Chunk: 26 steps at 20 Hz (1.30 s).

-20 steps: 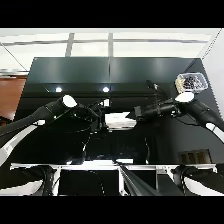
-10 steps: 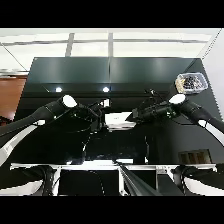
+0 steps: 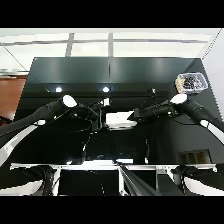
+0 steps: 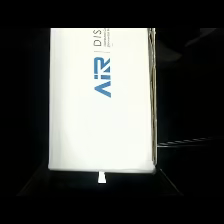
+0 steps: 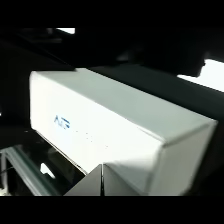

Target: Fold the box and place the chain.

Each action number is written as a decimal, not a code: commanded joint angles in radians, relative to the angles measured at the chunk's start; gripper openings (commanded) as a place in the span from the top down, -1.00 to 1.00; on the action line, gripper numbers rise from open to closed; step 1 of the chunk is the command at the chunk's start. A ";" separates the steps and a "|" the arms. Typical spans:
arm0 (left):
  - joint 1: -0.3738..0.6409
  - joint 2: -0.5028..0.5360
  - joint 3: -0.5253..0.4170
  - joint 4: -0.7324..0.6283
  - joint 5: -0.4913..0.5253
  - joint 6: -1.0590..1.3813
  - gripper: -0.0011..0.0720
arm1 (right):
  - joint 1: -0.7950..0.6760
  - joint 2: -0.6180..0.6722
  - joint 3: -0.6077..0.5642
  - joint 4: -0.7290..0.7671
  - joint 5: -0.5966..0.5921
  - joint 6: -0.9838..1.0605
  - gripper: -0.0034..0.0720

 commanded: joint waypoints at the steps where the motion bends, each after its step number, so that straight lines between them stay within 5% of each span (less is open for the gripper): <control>1: 0.001 0.021 0.001 0.026 -0.006 0.000 -0.99 | -0.095 0.109 0.009 -0.002 0.089 0.000 0.84; 5: 0.008 0.131 0.001 0.087 -0.057 -0.032 -0.99 | -0.319 0.313 0.009 -0.114 0.180 0.022 0.84; 9: -0.053 0.167 0.038 0.055 -0.019 -0.033 -0.99 | -0.449 0.388 0.008 -0.130 0.182 0.030 0.84; 13: -0.154 0.072 0.164 0.041 0.093 -0.175 -0.97 | -0.455 0.387 0.008 -0.130 0.175 0.029 0.84; 18: -0.162 -0.095 0.291 0.043 0.018 -0.326 -0.97 | -0.455 0.387 0.008 -0.130 0.176 0.029 0.84; 26: -0.162 -0.142 0.294 0.044 -0.113 -0.336 -0.97 | -0.455 0.387 0.008 -0.131 0.174 0.026 0.84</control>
